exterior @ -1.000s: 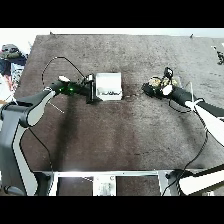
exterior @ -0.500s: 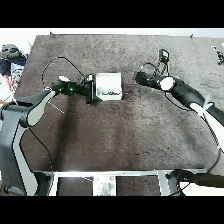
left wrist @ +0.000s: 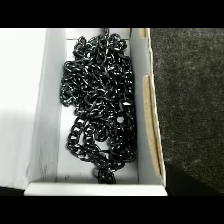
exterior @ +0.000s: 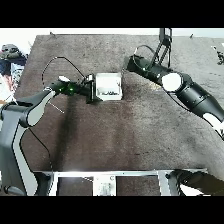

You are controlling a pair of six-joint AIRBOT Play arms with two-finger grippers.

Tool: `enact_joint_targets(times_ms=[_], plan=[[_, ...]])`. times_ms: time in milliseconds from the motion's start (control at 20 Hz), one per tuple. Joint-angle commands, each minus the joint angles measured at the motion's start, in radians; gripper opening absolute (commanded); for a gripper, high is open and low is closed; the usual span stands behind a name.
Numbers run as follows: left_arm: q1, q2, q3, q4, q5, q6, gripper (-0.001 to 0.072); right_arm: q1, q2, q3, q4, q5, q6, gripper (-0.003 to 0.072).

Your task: Fold the box and place the chain.

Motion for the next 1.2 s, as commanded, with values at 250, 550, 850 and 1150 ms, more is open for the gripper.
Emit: enact_joint_targets(times_ms=[250, 550, 850, 1150], plan=[[0.001, 0.0, 0.0, 0.0, 0.0, 0.0, 0.0166, 0.108, -0.047, 0.098, -0.028, -0.031, -0.031, 0.0012], [0.001, 0.0, 0.0, 0.0, 0.0, 0.0, 0.0167, 0.101, -0.164, 0.095, -0.118, 0.121, -0.031, 0.0016], [0.001, 0.0, 0.0, 0.0, 0.0, 0.0, 0.0167, -0.033, -0.189, 0.143, -0.294, 0.227, -0.099, 0.0153], [0.001, 0.0, 0.0, 0.0, 0.0, 0.0, 0.0166, -0.286, -0.421, 0.425, 0.291, 0.563, -0.668, 0.0152]])
